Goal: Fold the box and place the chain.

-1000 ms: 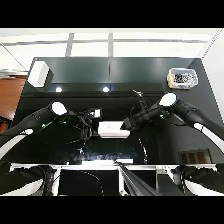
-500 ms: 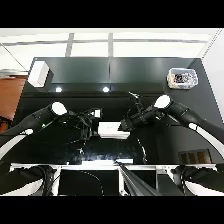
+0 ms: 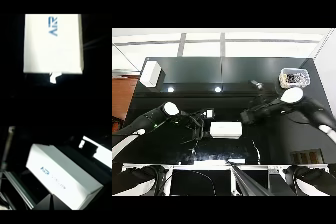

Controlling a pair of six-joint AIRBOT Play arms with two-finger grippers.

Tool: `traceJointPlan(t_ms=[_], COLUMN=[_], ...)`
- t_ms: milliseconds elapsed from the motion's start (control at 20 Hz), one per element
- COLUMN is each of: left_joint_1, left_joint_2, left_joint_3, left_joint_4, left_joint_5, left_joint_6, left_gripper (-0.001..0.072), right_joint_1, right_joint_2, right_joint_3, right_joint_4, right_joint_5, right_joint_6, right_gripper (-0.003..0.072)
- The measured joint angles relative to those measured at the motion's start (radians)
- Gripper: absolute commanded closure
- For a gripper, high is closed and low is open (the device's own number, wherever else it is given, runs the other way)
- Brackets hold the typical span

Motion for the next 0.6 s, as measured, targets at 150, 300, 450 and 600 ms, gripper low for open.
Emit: traceJointPlan(t_ms=[150, 300, 450, 600], left_joint_1=[0.011, 0.034, 0.030, -0.023], left_joint_2=[0.039, 0.114, 0.183, 0.197], left_joint_3=[0.002, 0.004, 0.008, 0.031], left_joint_4=[-0.008, 0.010, 0.003, -0.015], left_joint_5=[-0.026, -0.052, -0.077, -0.061], left_joint_6=[-0.048, -0.103, -0.148, -0.193], left_gripper=[-0.0001, -0.0001, -0.0001, -0.0001], right_joint_1=[-0.100, -0.190, -0.257, -0.297], right_joint_2=[0.108, 0.167, 0.192, 0.200], right_joint_3=[0.008, 0.011, 0.012, 0.013], right_joint_4=[-0.008, -0.031, -0.039, -0.057], right_joint_5=[0.036, 0.067, 0.081, 0.072], right_joint_6=[0.001, 0.007, 0.008, 0.011], right_gripper=[0.0643, 0.0642, 0.0643, 0.0643])
